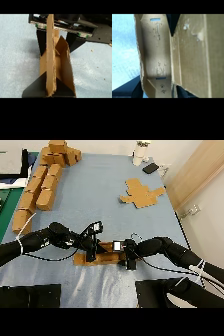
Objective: Fold the box.
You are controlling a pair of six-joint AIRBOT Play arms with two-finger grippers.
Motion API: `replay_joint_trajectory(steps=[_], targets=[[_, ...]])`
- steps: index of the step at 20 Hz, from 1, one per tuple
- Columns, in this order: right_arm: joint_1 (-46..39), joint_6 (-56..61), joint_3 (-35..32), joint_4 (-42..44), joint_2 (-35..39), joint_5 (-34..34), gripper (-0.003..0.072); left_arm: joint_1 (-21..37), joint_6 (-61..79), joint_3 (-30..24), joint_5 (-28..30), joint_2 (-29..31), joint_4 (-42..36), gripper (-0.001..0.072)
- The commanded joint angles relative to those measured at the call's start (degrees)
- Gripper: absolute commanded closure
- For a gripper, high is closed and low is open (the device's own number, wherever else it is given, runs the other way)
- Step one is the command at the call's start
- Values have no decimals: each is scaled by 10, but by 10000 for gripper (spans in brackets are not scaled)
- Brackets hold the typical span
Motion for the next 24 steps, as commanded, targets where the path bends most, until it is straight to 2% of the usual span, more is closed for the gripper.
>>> replay_joint_trajectory(steps=[1, 3, 4, 5, 8, 10, 14, 16, 24], targets=[[0, 0, 0, -2, 0, -1, 153, 0, -3, 0, 0, 0, 0, 698], [0, 0, 0, -2, 0, -1, 147, 0, -4, 0, 0, 0, 0, 698], [0, 2, 0, -1, 0, -1, 38, 0, -11, 0, 1, 0, 0, 698], [0, 7, 0, -2, 0, -1, 19, 0, -16, 0, 0, 0, 0, 698], [0, 11, 0, -2, 0, -1, 37, 0, -18, 0, 0, 0, 0, 698], [0, 11, 0, -7, 0, -1, 103, 0, -18, 0, 1, 0, 0, 698], [0, 11, -1, -14, -10, 0, 104, 0, -18, 0, 0, 0, 0, 698], [0, 11, -1, -13, -11, -1, 186, 1, -18, 0, 1, 0, 0, 698], [0, 11, -1, -13, -11, -1, 186, 1, -18, 0, 1, 0, 0, 697]])
